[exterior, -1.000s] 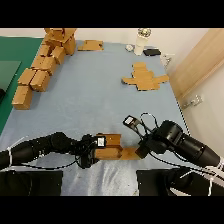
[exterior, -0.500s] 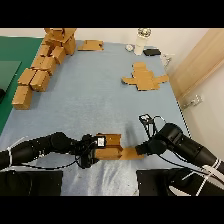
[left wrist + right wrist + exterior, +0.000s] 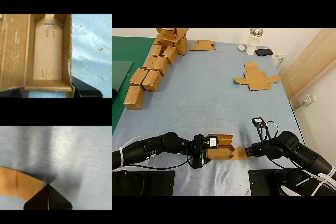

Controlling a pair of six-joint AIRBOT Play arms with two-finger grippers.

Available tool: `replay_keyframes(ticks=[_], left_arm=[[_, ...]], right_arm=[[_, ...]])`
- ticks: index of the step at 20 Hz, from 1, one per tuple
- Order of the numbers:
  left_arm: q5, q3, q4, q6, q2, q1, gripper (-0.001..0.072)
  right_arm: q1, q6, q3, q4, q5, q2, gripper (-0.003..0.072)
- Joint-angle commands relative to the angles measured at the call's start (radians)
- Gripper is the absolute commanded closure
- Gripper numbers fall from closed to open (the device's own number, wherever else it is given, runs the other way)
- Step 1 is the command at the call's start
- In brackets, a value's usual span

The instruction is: Fold the box.

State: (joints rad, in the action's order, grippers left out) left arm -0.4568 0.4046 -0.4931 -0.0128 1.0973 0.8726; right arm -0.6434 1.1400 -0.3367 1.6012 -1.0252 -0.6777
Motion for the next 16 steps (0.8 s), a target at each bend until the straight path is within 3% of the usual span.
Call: replay_keyframes(ticks=[1,10,16], left_arm=[[0.003,0.0,0.003,0.002,0.001,0.0,0.023],[0.003,0.0,0.003,0.002,0.001,0.0,0.023],[0.003,0.0,0.003,0.002,0.001,0.0,0.023]], right_arm=[[0.004,0.004,-0.003,0.252,-0.003,0.074,0.0685],[0.014,0.048,-0.009,0.301,0.024,-0.091,0.0685],[0.015,0.021,-0.068,0.158,-0.009,-0.09,0.0685]])
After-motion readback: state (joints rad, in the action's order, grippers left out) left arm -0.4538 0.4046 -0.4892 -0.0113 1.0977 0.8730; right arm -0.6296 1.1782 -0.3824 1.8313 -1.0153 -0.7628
